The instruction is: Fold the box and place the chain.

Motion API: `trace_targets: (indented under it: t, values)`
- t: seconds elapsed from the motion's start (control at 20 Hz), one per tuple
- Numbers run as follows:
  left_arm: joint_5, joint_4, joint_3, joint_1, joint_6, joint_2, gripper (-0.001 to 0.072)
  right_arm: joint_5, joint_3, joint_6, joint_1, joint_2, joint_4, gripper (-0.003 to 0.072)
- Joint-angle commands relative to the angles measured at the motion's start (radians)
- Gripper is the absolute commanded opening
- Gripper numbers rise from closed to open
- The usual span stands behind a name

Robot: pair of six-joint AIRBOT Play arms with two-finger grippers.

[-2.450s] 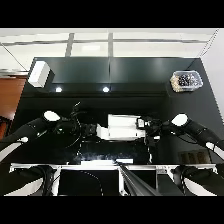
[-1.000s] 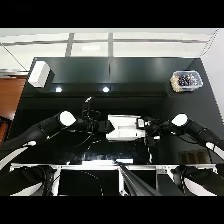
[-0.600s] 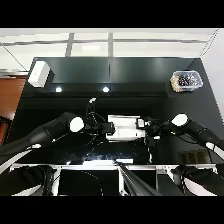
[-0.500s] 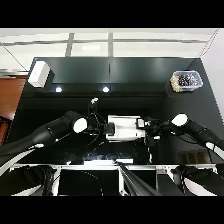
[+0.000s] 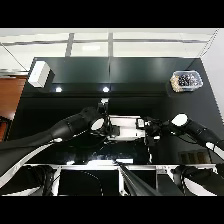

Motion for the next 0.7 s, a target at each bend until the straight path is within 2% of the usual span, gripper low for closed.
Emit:
trace_targets:
  t: [0.0,0.15,0.3,0.35,0.4,0.45,0.65]
  values:
    - [-0.097,0.068,0.071,-0.026,-0.073,-0.049,0.0485,0.001,0.0,0.0,0.001,0.0,0.0,0.0443]
    - [-0.117,0.072,0.132,-0.036,-0.073,-0.098,0.0485,0.001,0.0,0.0,0.001,0.0,0.0,0.0443]
    - [-0.138,0.067,0.138,-0.036,-0.11,-0.121,0.047,0.001,0.0,0.0,0.001,0.0,0.0,0.0442]
    - [-0.146,0.066,0.138,-0.036,-0.117,-0.125,0.0422,0.001,0.0,0.0,0.001,0.0,0.0,0.0442]
    - [-0.15,0.066,0.138,-0.037,-0.116,-0.126,0.031,0.001,0.0,0.0,0.001,0.0,0.0,0.0443]
    - [-0.15,0.066,0.138,-0.041,-0.117,-0.126,0.0274,0.001,0.0,0.0,0.001,0.0,0.0,0.0443]
    - [-0.148,0.066,0.138,-0.044,-0.122,-0.126,0.0264,0.001,0.0,0.0,0.001,0.0,0.0,0.0443]
